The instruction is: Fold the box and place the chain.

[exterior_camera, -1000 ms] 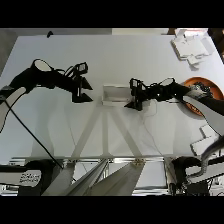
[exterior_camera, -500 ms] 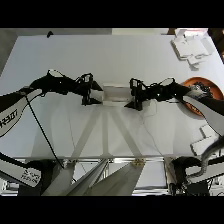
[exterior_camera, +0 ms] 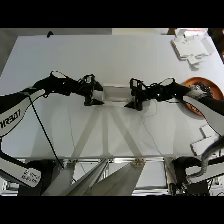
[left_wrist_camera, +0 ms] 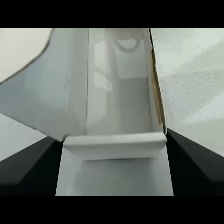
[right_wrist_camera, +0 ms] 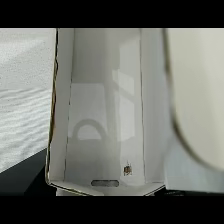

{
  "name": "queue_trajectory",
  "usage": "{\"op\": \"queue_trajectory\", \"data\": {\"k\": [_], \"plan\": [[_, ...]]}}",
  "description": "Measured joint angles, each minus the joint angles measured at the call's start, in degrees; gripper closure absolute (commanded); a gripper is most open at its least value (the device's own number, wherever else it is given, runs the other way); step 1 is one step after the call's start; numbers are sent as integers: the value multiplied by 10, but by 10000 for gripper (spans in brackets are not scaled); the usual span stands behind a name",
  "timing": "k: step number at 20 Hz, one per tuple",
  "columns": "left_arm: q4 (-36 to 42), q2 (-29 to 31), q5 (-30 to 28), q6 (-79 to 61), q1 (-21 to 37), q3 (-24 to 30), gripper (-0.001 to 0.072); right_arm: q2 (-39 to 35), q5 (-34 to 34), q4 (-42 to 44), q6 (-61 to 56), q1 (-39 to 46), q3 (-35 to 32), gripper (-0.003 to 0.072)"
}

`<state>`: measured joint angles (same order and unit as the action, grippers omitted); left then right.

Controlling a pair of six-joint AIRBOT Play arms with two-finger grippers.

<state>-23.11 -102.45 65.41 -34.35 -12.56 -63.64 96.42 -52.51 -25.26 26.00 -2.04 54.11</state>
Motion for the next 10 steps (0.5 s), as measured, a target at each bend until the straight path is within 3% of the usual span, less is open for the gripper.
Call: {"op": "queue_trajectory", "data": {"k": [6,8,10], "plan": [[4,-2,-32,9,-19,0,19,0,1,0,0,0,0,165],[3,-2,-40,12,-24,0,223,0,2,0,0,0,0,165],[2,-2,-43,12,-27,0,340,0,3,0,0,0,0,165]]}}
